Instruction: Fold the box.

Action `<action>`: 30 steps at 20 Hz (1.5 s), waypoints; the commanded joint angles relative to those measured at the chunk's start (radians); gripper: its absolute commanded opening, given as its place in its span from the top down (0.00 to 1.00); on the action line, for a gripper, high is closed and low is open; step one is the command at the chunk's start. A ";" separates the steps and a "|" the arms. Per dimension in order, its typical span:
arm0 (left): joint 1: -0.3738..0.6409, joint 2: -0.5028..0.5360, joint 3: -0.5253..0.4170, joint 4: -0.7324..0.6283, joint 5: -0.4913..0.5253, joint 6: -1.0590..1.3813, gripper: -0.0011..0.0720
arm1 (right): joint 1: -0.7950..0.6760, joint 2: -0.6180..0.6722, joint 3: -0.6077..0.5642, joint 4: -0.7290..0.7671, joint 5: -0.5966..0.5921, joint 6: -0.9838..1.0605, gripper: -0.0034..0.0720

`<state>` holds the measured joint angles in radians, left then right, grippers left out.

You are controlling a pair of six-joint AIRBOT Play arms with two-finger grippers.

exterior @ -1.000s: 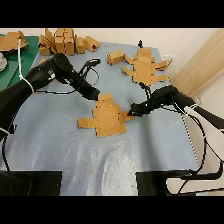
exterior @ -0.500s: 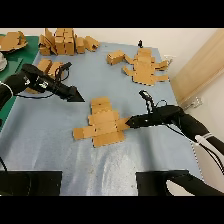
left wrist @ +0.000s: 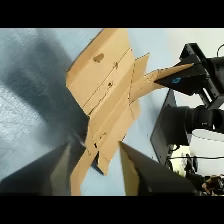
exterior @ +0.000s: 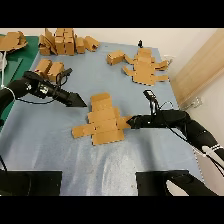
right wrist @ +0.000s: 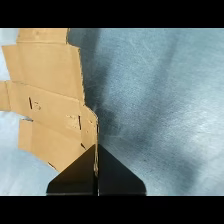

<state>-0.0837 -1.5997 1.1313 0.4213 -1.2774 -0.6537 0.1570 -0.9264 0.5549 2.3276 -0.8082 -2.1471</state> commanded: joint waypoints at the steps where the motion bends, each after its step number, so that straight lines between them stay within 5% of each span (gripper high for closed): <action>1: -0.039 -0.048 -0.008 -0.006 0.040 0.017 0.31 | 0.001 0.005 -0.002 -0.001 0.002 0.005 0.96; 10: -0.068 -0.161 -0.003 -0.258 0.097 0.211 0.31 | 0.001 0.003 -0.002 -0.001 0.003 0.019 0.96; 18: -0.095 -0.183 0.002 -0.303 0.094 0.264 0.31 | 0.001 -0.021 -0.077 0.024 0.042 0.142 0.96; 30: -0.104 -0.183 0.002 -0.290 0.088 0.243 0.37 | 0.001 -0.057 -0.153 0.262 0.088 -0.097 0.96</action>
<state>-0.1871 -1.7821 1.1324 0.1188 -1.1858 -0.4030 0.1570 -0.9672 0.4065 2.5359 -0.7246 -2.2005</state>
